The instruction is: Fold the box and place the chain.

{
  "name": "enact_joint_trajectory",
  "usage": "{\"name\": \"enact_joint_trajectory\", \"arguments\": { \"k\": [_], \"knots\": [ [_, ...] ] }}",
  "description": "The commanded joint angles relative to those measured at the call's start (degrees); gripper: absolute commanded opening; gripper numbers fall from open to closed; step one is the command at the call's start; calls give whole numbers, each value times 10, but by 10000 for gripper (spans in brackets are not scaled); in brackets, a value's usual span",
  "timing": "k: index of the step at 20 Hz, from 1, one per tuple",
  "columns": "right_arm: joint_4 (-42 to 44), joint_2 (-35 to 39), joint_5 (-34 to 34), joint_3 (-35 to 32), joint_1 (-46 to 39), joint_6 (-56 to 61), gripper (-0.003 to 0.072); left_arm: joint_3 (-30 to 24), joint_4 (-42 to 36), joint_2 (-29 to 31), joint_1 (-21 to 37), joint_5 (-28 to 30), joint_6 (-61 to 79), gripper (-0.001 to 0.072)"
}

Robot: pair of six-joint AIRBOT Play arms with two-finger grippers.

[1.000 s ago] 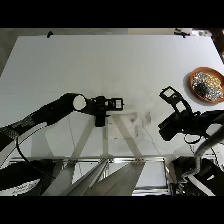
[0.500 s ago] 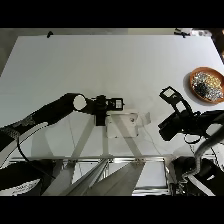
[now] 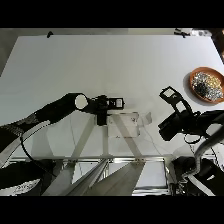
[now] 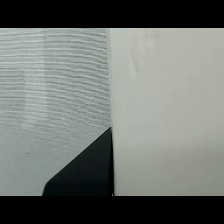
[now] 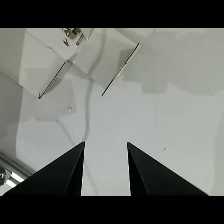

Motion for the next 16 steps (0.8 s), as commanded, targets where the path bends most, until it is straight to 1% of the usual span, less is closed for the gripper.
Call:
{"name": "enact_joint_trajectory", "arguments": {
  "k": [1,6,16],
  "knots": [
    [0,0,0,0,0,0,298,0,3,-1,0,-9,0,7],
    [0,0,0,0,0,0,298,0,24,1,0,-46,2,5],
    [0,0,0,0,0,0,298,14,34,1,0,-46,-3,5]
  ]
}}
